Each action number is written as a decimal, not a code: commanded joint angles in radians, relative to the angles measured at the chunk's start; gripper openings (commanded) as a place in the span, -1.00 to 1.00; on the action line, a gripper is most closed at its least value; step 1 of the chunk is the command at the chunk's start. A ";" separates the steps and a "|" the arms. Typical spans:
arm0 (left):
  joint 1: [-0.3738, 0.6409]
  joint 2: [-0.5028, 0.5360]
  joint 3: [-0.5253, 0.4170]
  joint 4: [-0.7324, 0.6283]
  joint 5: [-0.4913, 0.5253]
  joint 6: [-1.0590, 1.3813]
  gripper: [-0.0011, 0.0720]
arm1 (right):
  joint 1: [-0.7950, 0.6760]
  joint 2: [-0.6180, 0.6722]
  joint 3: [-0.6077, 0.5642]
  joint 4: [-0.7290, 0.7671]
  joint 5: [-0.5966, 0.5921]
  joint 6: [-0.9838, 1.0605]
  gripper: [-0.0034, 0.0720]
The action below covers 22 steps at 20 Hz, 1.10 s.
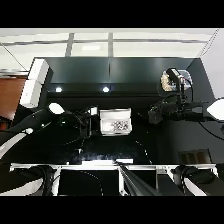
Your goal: Fold the box and place the chain.
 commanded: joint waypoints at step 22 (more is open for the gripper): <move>-0.056 -0.013 0.014 -0.018 0.064 -0.002 0.97 | 0.000 0.001 0.001 0.000 0.000 -0.002 0.09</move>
